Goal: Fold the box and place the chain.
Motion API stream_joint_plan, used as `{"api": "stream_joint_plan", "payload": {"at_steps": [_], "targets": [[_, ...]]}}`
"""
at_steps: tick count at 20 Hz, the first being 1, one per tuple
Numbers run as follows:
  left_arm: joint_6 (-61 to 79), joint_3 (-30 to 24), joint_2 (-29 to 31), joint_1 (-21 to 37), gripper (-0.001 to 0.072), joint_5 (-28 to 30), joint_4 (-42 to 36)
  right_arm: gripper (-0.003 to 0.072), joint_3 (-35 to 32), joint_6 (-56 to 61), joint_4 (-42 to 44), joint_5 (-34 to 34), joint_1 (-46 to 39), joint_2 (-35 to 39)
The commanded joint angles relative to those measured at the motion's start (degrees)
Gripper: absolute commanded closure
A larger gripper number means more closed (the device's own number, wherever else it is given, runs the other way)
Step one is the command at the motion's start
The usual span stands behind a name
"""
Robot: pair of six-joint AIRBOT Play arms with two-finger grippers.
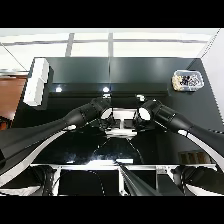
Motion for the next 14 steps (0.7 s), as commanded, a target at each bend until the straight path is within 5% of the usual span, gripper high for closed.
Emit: {"api": "stream_joint_plan", "payload": {"at_steps": [1,3,4,5,8,9,11,14], "targets": [[0.1,0.0,0.0,0.0,0.0682,0.1,0.0,0.0674,0.1,0.0,0.6,-0.4,0.0,0.0],[0.1,0.0,0.0,0.0,0.0682,0.1,0.0,0.0638,0.1,-0.1,0.6,-0.4,0.0,0.0],[0.1,0.0,0.0,0.0,0.0682,0.0,0.0,0.0497,0.1,-0.2,0.6,-0.5,0.0,0.0],[0.1,0.0,0.0,0.0,0.0682,0.1,0.0,0.0448,0.1,-0.3,0.6,-0.5,0.0,0.0],[0.1,0.0,0.0,0.0,0.0682,0.1,0.0,0.0452,0.1,-0.4,0.6,-0.4,0.0,0.0],[0.1,0.0,0.0,0.0,0.0682,0.1,0.0,0.0577,0.1,-0.4,0.6,-0.4,0.0,0.0],[0.1,0.0,0.0,0.0,0.0682,0.1,0.0,0.0674,0.1,-0.2,0.5,-0.4,0.0,0.0],[0.1,0.0,0.0,0.0,0.0682,0.1,0.0,0.0673,0.1,0.5,0.3,-0.6,-0.1,0.0]]}}
